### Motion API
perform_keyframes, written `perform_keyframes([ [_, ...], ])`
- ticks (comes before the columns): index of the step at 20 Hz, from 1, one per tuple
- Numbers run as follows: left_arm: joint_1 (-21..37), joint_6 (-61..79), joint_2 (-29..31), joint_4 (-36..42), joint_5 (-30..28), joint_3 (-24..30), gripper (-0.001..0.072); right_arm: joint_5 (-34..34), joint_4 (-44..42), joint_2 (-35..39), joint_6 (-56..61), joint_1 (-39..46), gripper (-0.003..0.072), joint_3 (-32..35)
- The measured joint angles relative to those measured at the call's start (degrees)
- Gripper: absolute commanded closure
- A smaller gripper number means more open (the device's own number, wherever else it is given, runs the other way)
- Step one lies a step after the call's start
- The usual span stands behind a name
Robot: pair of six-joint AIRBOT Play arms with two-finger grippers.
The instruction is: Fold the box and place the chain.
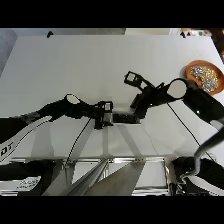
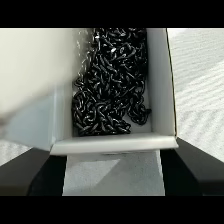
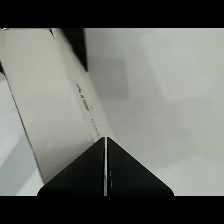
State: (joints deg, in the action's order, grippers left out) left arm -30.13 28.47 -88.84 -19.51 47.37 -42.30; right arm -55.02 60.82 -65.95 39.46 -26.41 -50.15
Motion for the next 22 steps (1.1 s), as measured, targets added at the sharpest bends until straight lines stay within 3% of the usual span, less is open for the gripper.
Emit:
perform_keyframes([
  [2, -0.02, 0.00, 0.00, 0.00, 0.00, 0.00, 0.0436, 0.04, -0.04, 0.57, -1.70, -1.33, 0.0655, 1.79],
  [5, 0.00, 0.00, 0.00, 0.00, 0.00, 0.00, 0.0436, 0.28, -0.20, 1.16, -3.96, -3.28, 0.0480, 3.26],
  [13, 0.00, 0.00, 0.00, 0.00, 0.00, 0.00, 0.0436, -1.33, -1.09, 2.05, -9.14, -4.98, 0.0480, 4.09],
  [17, 0.00, 0.00, 0.00, 0.00, 0.00, 0.00, 0.0436, -2.23, -1.16, 2.64, -11.30, -5.07, 0.0442, 4.11],
  [22, 0.00, 0.00, 0.00, 0.00, 0.00, 0.00, 0.0436, -1.66, -0.70, 2.80, -12.52, -5.09, 0.0508, 4.11],
])
